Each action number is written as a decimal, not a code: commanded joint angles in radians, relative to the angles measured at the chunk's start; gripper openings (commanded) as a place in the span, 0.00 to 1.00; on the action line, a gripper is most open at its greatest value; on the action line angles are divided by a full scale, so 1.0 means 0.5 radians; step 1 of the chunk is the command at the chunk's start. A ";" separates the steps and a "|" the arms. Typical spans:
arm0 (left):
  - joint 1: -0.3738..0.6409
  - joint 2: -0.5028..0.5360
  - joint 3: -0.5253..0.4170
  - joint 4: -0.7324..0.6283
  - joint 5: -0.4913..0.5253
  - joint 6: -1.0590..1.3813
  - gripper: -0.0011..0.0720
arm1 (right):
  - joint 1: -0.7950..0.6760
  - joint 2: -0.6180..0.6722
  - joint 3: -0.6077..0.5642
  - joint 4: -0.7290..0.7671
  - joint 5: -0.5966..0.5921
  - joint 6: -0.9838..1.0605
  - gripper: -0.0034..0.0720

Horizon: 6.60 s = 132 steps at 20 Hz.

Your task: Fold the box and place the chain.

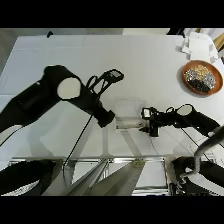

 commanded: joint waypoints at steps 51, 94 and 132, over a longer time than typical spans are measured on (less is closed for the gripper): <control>0.331 -0.443 -1.209 -2.084 1.279 3.664 0.97 | -0.001 0.001 0.002 0.001 0.001 0.000 0.58; 0.197 -0.448 -1.208 -2.174 1.453 3.716 0.36 | -0.001 0.001 0.002 0.001 0.001 0.000 0.58; 0.197 -0.448 -1.208 -2.174 1.453 3.716 0.36 | -0.001 1.061 0.002 -0.525 0.185 1.222 0.85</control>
